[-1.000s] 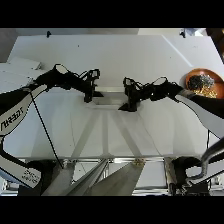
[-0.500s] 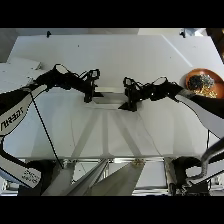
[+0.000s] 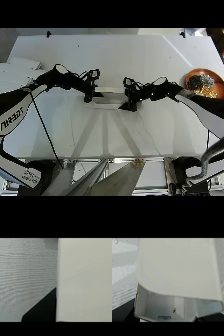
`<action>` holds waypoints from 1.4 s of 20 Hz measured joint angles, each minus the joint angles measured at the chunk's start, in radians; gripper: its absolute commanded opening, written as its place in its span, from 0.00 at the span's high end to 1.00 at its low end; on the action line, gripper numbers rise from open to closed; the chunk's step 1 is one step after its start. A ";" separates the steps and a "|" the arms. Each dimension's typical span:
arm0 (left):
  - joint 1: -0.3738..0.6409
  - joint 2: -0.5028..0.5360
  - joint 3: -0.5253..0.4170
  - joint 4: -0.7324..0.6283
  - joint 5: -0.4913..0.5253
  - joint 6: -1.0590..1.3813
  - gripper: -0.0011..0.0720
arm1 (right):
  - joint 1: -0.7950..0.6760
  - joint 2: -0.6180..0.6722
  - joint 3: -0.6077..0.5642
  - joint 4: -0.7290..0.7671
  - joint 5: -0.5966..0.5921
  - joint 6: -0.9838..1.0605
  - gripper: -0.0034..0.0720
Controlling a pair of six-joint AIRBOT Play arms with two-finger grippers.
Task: Fold the box and place the chain.
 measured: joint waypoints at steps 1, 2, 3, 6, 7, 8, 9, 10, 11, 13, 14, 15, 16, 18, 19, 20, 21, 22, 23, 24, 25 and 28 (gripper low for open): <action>0.000 0.000 0.000 0.000 0.000 0.000 0.96 | 0.000 0.000 0.000 0.000 0.000 0.000 0.27; 0.000 0.000 0.000 0.000 0.000 0.000 0.96 | 0.000 0.000 0.000 0.000 0.000 0.000 0.27; 0.000 0.000 0.000 0.000 0.000 0.000 0.96 | 0.000 0.000 0.000 0.000 0.000 0.000 0.27; 0.000 0.000 0.000 0.000 0.000 0.000 0.96 | 0.000 0.000 0.000 0.000 0.000 -0.001 0.27; 0.000 0.000 0.000 0.000 0.000 0.000 0.96 | 0.000 0.000 0.000 0.000 0.000 -0.001 0.27; 0.000 0.000 0.000 0.000 0.000 0.000 0.97 | 0.000 0.000 0.000 0.000 0.000 -0.001 0.27; 0.000 0.000 0.000 0.000 0.000 0.000 0.97 | 0.000 0.000 0.000 0.000 0.000 -0.001 0.27; 0.000 0.000 0.000 0.000 0.001 0.000 0.97 | 0.000 0.000 0.000 0.000 0.000 -0.001 0.27; 0.000 0.000 0.000 0.000 0.001 0.000 0.97 | 0.000 0.000 0.000 0.000 0.000 -0.001 0.27; 0.000 0.000 0.000 0.000 0.001 0.000 0.97 | 0.000 0.000 0.000 0.000 0.000 -0.001 0.27; 0.000 0.000 0.000 0.000 0.001 0.000 0.97 | 0.000 0.000 0.000 0.000 0.001 -0.001 0.27; 0.000 0.000 0.000 0.000 0.001 0.000 0.97 | 0.000 0.000 0.000 0.000 0.001 -0.001 0.27; 0.000 0.000 0.000 0.000 0.001 0.000 0.97 | 0.000 0.000 0.000 0.000 0.001 -0.001 0.27; 0.000 0.000 0.000 0.000 0.001 0.000 0.97 | 0.000 0.000 0.000 0.000 0.001 -0.001 0.27; 0.000 0.000 0.000 -0.001 0.001 0.000 0.96 | 0.000 0.000 0.000 0.000 0.001 -0.001 0.27; 0.000 0.000 0.000 -0.001 0.002 0.000 0.96 | 0.000 0.000 0.000 0.000 0.001 -0.001 0.27; 0.000 0.000 0.000 -0.001 0.001 0.000 0.96 | 0.000 0.000 0.000 0.000 0.001 -0.001 0.27; 0.000 0.000 0.000 -0.001 0.001 0.000 0.95 | 0.000 0.000 0.000 0.000 0.001 -0.001 0.27; 0.000 0.000 0.000 -0.001 0.002 0.000 0.87 | 0.000 0.000 0.000 0.000 0.001 -0.001 0.27; 0.000 -0.002 -0.001 0.024 0.016 -0.002 0.76 | 0.000 0.000 0.000 -0.002 0.004 -0.001 0.27; 0.003 -0.005 -0.002 0.031 0.014 -0.003 0.64 | 0.000 0.000 -0.001 -0.003 0.009 -0.002 0.27; 0.002 -0.001 -0.001 0.011 0.001 -0.002 0.55 | 0.001 0.000 -0.001 -0.004 0.011 -0.003 0.27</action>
